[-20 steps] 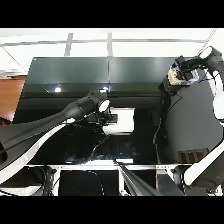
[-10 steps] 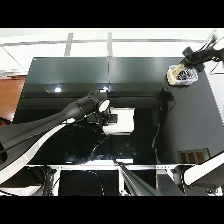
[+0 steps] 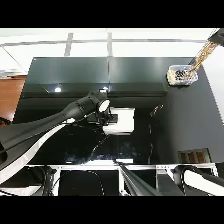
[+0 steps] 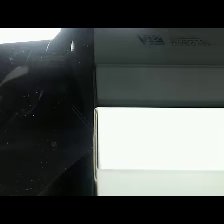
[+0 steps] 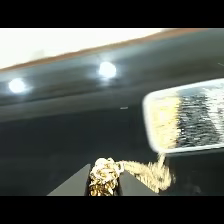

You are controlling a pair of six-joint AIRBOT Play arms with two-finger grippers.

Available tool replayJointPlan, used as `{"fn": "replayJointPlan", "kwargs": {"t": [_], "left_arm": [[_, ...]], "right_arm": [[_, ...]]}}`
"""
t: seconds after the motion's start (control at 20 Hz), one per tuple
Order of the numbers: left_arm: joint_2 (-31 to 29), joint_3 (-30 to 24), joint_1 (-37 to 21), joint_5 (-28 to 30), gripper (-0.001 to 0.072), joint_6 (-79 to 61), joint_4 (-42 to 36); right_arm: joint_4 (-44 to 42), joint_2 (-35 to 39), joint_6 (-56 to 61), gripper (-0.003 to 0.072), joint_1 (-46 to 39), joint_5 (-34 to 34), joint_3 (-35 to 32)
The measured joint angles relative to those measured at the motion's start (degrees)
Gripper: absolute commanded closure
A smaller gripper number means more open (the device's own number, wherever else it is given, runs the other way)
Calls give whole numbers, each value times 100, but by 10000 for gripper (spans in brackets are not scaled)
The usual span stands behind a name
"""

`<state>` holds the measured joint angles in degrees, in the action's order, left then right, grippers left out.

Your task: Fold the box and place the chain.

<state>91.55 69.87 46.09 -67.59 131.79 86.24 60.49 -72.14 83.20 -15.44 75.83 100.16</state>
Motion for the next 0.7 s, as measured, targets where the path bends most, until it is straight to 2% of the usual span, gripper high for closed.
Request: {"fn": "replayJointPlan", "kwargs": {"t": [0.15, 0.35, 0.55, 0.7], "left_arm": [[0, 0, 0, 4, 684, 0, 0], [0, 0, 0, 9, 683, 0, 2], [0, 0, 0, 9, 683, 2, 2], [0, 0, 0, 9, 683, 2, 2]], "right_arm": [[-754, 994, -365, 671, 0, 197, -667], [-1770, 1961, -662, 671, 114, 531, -1554], [-2498, 2380, -789, 672, 706, 741, -2409], [-2787, 2479, -822, 672, 1379, 365, -2918]]}}
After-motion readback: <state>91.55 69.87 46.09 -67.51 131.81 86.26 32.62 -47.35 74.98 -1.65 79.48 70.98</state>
